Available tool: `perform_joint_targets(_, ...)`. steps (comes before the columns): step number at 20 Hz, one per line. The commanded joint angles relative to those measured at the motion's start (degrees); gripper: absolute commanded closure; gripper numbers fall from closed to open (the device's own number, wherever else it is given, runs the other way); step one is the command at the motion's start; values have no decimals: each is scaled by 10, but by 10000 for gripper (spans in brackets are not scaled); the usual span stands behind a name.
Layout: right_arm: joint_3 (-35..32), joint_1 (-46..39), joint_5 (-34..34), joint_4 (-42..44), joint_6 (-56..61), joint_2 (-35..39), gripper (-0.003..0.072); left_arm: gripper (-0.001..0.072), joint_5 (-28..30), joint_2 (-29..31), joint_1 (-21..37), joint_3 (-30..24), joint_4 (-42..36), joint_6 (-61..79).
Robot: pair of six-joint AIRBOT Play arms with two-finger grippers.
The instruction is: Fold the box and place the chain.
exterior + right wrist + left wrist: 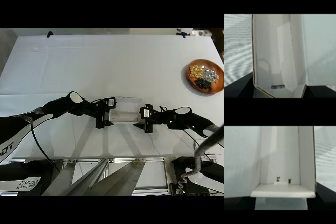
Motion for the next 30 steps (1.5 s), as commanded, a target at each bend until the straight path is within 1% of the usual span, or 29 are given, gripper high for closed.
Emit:
perform_joint_targets(1,0,0,0,0,0,0,448,378,9,1,-5,0,-3,0)
perform_joint_targets(4,0,0,0,0,0,0,448,381,11,1,-6,0,-3,0)
perform_joint_targets(5,0,0,0,0,0,0,448,463,10,1,-6,0,-3,0)
perform_joint_targets(6,0,0,0,0,0,0,448,578,10,1,-6,1,-3,0)
perform_joint_targets(7,0,0,0,0,0,0,448,628,10,1,-6,1,-3,0)
perform_joint_targets(10,0,0,0,0,0,0,448,616,10,1,-6,0,-3,0)
perform_joint_targets(20,0,0,0,0,0,0,448,617,9,2,-6,1,-5,-3)
perform_joint_targets(22,0,0,0,0,0,0,448,615,12,10,-6,1,-7,-2)
perform_joint_targets(25,0,0,0,0,0,0,448,614,12,37,-6,1,-5,1)
perform_joint_targets(26,0,0,0,0,0,0,448,567,12,44,-6,1,-2,2)
perform_joint_targets(27,0,0,0,0,0,0,448,482,12,45,-6,1,-2,1)
perform_joint_targets(30,0,0,0,0,0,0,448,485,12,38,-6,1,-2,1)
